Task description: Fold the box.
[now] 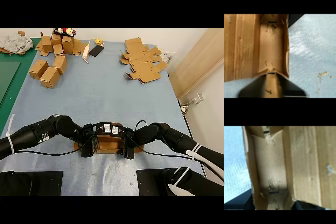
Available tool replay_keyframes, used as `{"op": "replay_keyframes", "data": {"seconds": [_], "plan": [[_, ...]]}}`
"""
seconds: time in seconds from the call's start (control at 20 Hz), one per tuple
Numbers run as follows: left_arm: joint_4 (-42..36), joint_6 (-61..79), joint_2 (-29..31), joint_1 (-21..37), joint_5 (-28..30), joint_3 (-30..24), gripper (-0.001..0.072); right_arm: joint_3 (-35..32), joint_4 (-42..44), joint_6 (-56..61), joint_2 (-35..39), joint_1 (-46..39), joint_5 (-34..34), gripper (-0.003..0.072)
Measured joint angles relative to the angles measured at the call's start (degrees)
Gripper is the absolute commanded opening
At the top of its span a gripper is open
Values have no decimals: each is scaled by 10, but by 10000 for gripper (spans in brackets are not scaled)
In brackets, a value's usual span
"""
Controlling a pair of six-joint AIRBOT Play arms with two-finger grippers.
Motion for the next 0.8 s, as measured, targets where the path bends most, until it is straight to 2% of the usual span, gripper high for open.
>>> {"op": "replay_keyframes", "data": {"seconds": [0.35, 0.4, 0.45, 0.5, 0.8], "plan": [[-17, 1, 0, 0, -1, 0, 468, 0, 0, 0, 0, 0, 0, 452], [-17, 1, 0, 0, -1, 0, 436, 0, 0, 0, 0, 0, 0, 452], [-18, 1, 0, 0, -1, 0, 288, 0, 0, 0, 0, 0, 0, 452], [-21, 2, 0, 0, 0, 0, 263, 0, 0, 0, 0, 0, 0, 452], [-23, 2, 0, 0, 0, 0, 264, 0, 0, 1, 0, 0, 0, 452]]}}
